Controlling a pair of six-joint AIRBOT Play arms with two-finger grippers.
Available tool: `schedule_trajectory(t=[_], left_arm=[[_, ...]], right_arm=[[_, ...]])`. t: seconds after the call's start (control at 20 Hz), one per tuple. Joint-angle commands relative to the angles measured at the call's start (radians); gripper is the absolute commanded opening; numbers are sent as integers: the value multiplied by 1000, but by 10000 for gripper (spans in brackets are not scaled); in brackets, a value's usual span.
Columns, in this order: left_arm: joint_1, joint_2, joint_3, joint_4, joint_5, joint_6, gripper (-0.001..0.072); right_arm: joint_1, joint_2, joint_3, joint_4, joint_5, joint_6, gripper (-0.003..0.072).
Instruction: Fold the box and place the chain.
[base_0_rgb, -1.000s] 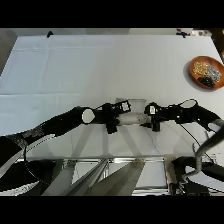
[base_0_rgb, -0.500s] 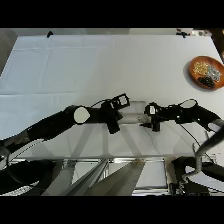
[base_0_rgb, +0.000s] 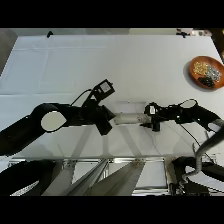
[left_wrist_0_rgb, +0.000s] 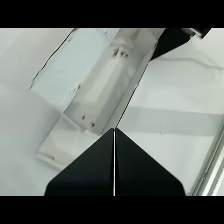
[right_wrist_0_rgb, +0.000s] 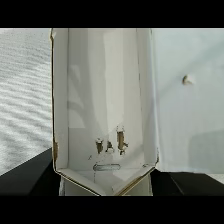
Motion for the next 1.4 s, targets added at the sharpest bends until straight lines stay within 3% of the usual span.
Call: schedule_trajectory(t=[0.0, 0.15, 0.4, 0.7, 1.35], left_arm=[[72, 30, -1, 306, -196, -397, 5], [187, 28, -1, 326, -198, -652, 6], [334, -97, -1, -37, -225, -476, 5], [342, -324, -1, -218, -213, -325, 8], [306, -448, -1, -252, -220, -233, 7]], right_arm=[[1, 0, 0, 0, 0, 0, 461], [1, 0, 0, 0, 0, 0, 461], [1, 0, 0, 0, 0, 0, 461], [1, 0, 0, 0, 0, 0, 461], [1, 0, 0, 0, 0, 1, 461]])
